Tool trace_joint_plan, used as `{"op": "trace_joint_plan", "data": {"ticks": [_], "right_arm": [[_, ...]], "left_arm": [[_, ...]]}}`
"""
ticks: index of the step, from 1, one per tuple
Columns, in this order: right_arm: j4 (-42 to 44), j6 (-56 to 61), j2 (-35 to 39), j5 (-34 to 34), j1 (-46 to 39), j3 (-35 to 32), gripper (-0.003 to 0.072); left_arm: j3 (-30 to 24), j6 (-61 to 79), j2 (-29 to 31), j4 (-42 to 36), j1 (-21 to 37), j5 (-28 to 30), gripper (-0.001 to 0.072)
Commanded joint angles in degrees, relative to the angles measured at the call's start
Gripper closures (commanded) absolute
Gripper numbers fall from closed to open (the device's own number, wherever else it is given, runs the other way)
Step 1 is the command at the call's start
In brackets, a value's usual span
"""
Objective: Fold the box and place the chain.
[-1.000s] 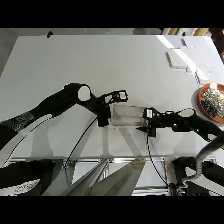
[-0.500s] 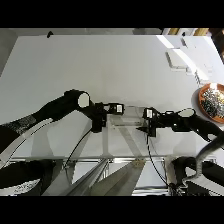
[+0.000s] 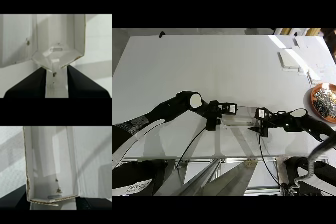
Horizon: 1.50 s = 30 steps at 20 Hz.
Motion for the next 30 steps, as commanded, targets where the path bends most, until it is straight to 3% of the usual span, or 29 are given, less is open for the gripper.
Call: {"op": "trace_joint_plan", "data": {"ticks": [1,6,7,8,14,16,18,22,24,30], "right_arm": [[0.00,0.02,0.04,0.00,-0.04,0.00,0.0346],[0.02,0.02,0.04,0.00,-0.04,0.00,0.0346],[0.00,0.02,0.04,0.00,-0.04,0.00,0.0346],[0.02,0.02,0.04,0.00,-0.04,0.00,0.0346],[0.00,0.02,0.04,0.00,-0.04,0.00,0.0346],[0.00,0.02,0.04,0.02,-0.04,0.00,0.0346],[0.00,0.02,0.04,0.02,-0.04,0.00,0.0346],[0.02,0.02,0.04,0.00,-0.04,0.00,0.0346],[0.00,0.02,0.04,0.00,-0.04,0.00,0.0346],[0.00,0.02,0.04,0.02,-0.04,0.00,0.0346]], "left_arm": [[-0.02,5.53,-0.28,-4.17,-0.68,0.79,0.0460],[-0.02,6.67,-1.03,-8.92,-1.05,4.85,0.0472],[-0.02,6.67,-1.03,-9.42,-1.20,5.33,0.0552],[-0.02,6.69,-1.07,-9.84,-1.44,5.33,0.0579],[-0.02,6.69,-3.48,-12.68,-3.67,5.31,0.0575],[-0.02,6.58,-3.63,-12.70,-4.13,5.18,0.0527],[-0.02,6.38,-3.63,-12.70,-4.24,4.81,0.0358],[-0.02,5.99,-3.63,-12.74,-4.94,3.23,0.0353],[-0.02,5.97,-3.63,-12.70,-5.18,3.08,0.0270],[0.00,4.68,-2.08,-11.04,-4.74,3.28,0.0279]]}}
